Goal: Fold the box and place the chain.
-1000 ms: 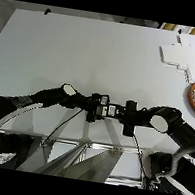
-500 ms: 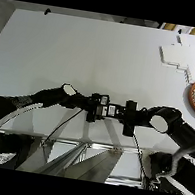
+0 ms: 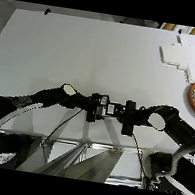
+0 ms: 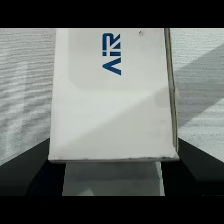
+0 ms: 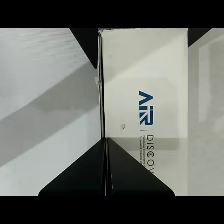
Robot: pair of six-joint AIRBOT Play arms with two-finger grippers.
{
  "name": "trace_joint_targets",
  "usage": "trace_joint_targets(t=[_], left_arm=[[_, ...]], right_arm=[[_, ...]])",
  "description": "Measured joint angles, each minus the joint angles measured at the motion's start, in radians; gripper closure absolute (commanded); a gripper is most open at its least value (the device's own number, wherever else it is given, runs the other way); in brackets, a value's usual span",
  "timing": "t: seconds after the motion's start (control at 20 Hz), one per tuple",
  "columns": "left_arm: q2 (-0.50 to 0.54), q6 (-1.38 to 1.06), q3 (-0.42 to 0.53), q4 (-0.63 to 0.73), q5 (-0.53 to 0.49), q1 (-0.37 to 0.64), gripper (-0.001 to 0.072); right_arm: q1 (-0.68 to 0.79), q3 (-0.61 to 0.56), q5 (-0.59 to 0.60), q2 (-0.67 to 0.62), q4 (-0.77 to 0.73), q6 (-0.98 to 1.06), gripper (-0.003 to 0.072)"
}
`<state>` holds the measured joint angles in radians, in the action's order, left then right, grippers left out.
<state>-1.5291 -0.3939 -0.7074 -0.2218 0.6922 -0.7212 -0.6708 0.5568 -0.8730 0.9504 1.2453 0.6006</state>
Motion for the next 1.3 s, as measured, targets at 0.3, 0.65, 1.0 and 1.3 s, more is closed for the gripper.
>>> trace_joint_targets(t=[0.3, 0.65, 1.0, 1.3], left_arm=[[0.000, 0.005, 0.000, 0.005, 0.000, 0.000, 0.0501], [0.000, 0.002, 0.000, 0.003, 0.000, 0.000, 0.0501], [0.000, 0.002, 0.000, 0.002, 0.000, 0.000, 0.0501], [0.000, 0.001, 0.000, 0.002, 0.000, 0.000, 0.0501]], right_arm=[[0.001, 0.000, -0.002, -0.106, 0.033, 0.036, 0.0669], [0.273, 0.000, -0.100, -0.267, 0.148, 0.328, 0.0669], [0.694, 0.000, -0.132, -0.261, 0.249, 0.635, 0.0668], [0.847, 0.000, -0.175, -0.248, 0.261, 0.694, 0.0668]])
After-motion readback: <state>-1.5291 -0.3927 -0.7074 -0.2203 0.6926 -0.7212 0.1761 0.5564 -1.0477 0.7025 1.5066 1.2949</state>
